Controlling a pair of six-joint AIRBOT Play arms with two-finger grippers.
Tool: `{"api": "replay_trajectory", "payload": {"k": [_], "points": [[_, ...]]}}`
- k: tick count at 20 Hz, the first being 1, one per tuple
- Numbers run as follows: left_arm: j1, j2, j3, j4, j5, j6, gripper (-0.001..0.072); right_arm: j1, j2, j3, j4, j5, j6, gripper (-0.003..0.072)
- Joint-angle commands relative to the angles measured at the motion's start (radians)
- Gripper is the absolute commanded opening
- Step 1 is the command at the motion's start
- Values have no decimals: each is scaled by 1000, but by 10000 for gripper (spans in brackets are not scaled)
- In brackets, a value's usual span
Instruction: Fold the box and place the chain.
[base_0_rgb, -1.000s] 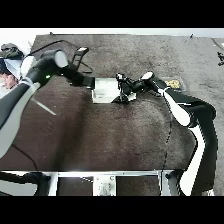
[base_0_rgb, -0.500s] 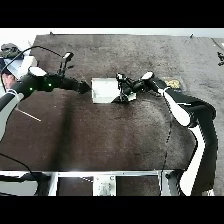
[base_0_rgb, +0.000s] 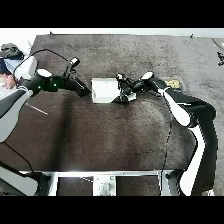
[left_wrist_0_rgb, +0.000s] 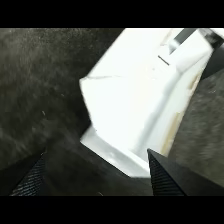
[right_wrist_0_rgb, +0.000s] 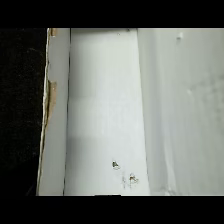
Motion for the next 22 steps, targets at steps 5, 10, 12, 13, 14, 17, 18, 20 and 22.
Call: {"api": "replay_trajectory", "payload": {"k": [5, 10, 12, 13, 14, 17, 18, 20, 22], "points": [[130, -138, 163, -90, -319, 383, 700, 1, -1, 0, 0, 0, 0, 266], [119, -173, 162, -52, -355, 553, 720, 1, -1, 0, 0, 0, 0, 266], [94, -203, 160, -18, -334, 626, 720, 1, -1, 0, 0, 0, 0, 266], [83, -214, 159, -16, -337, 634, 720, 1, -1, 0, 0, 0, 0, 266], [77, -223, 159, -18, -338, 635, 720, 1, -1, 0, 0, 0, 0, 266], [68, -231, 159, -41, -301, 678, 720, 1, -1, 0, 0, 0, 0, 266], [68, -232, 159, -63, -296, 678, 720, 1, -1, 0, 0, 0, 0, 266], [58, -233, 159, -66, -275, 677, 720, 1, -1, 0, 0, 0, 0, 266], [47, -239, 159, -68, -268, 676, 720, 1, -1, 0, 0, 0, 0, 266]]}}
